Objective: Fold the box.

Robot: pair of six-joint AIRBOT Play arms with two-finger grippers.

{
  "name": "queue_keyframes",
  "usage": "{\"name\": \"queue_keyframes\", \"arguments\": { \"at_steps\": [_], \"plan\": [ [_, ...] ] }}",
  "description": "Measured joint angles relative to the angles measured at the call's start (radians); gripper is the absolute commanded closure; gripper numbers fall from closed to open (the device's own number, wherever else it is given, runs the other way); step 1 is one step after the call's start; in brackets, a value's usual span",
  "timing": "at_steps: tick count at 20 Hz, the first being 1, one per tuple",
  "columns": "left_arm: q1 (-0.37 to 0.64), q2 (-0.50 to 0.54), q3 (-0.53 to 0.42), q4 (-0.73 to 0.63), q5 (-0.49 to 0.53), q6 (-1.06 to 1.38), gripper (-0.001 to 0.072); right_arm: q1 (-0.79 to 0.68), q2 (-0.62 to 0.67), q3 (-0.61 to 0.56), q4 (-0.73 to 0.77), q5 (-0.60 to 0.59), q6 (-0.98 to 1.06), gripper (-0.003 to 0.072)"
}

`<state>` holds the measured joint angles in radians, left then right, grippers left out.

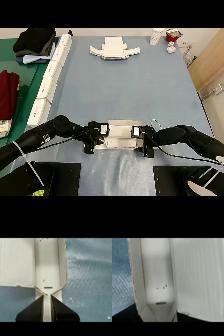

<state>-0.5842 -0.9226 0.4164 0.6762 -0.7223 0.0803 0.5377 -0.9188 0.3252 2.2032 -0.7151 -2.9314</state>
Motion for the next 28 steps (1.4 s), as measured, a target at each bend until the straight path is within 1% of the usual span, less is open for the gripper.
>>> {"name": "queue_keyframes", "arguments": {
  "at_steps": [1,2,3,4,9,13,14,15,23,28],
  "plan": [
    [0.005,0.007,0.000,0.009,0.008,-0.007,0.0274,0.000,0.000,0.000,0.000,0.000,0.000,0.0227],
    [0.010,0.013,0.000,0.021,0.003,-0.014,0.0159,0.000,0.000,0.000,0.000,0.000,-0.001,0.0226],
    [0.010,0.017,0.000,0.023,-0.007,-0.018,0.0229,0.000,0.000,0.000,0.000,0.000,-0.001,0.0226],
    [0.013,0.021,0.000,0.027,-0.024,-0.021,0.0249,0.000,0.000,0.000,0.000,0.000,-0.001,0.0226],
    [0.016,0.023,0.000,0.034,-0.048,-0.026,0.0249,0.000,0.000,0.000,0.000,0.000,-0.001,0.0227],
    [-0.003,-0.005,0.000,0.007,-0.048,-0.028,0.0251,0.000,0.000,0.000,0.000,0.000,-0.002,0.0227],
    [-0.010,-0.014,0.000,0.003,-0.039,-0.028,0.0351,0.000,0.000,0.000,0.000,0.000,-0.002,0.0226],
    [-0.017,-0.024,0.000,-0.002,-0.024,-0.027,0.0496,0.000,0.000,0.000,0.000,0.000,-0.002,0.0226],
    [-0.038,-0.053,0.002,-0.057,0.028,-0.012,0.0496,0.000,0.000,0.000,0.000,0.000,-0.002,0.0227],
    [-0.040,-0.060,0.002,-0.113,0.040,-0.002,0.0497,0.000,0.000,0.000,0.000,0.000,-0.002,0.0226]
  ]
}}
